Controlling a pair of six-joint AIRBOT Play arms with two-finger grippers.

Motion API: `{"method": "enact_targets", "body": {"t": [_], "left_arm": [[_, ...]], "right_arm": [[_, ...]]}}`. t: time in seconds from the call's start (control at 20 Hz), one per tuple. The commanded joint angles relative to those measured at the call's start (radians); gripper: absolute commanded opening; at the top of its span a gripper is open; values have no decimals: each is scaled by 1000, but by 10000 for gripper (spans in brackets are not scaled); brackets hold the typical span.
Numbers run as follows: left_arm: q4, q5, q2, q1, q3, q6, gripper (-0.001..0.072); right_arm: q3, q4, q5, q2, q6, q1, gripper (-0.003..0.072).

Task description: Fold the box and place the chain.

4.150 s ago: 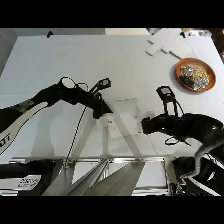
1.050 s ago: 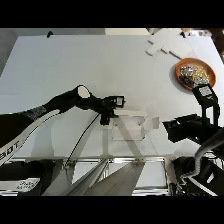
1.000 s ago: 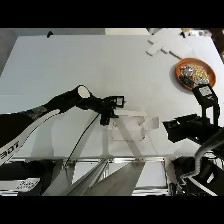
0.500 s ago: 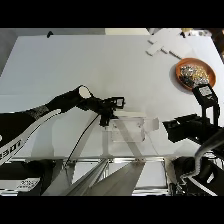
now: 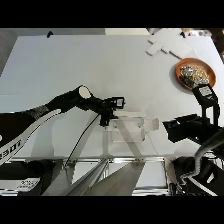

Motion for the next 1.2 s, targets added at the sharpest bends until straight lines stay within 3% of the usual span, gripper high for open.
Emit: {"method": "enact_targets", "body": {"t": [0.0, 0.25, 0.5, 0.55, 0.65, 0.75, 0.8, 1.0, 1.15], "left_arm": [[0, 8, 0, -1, 0, 0, 11], [0, -4, 0, -1, 0, -2, 12], [0, -4, 0, -1, 0, -2, 12], [0, -4, 0, -1, 0, -2, 12], [0, -4, 0, -1, 0, -2, 12], [0, -4, 0, -1, 0, -2, 12], [0, -4, 0, -1, 0, -2, 12], [0, -4, 0, -1, 0, -2, 12], [0, -4, 0, -1, 0, -2, 12]], "right_arm": [[0, 0, 0, 0, 0, 0, 514], [0, 1, 0, 0, -11, 0, 514], [0, 28, -15, 0, -164, 0, 505], [0, 75, -25, 0, -225, 0, 393], [0, 219, -35, -1, -373, 0, 292], [0, 359, -37, -9, -497, 0, 54], [0, 405, -38, -19, -545, 0, 15], [-1, 488, -60, -110, -661, 0, 15], [-21, 489, -44, -251, -821, 0, 16]]}}
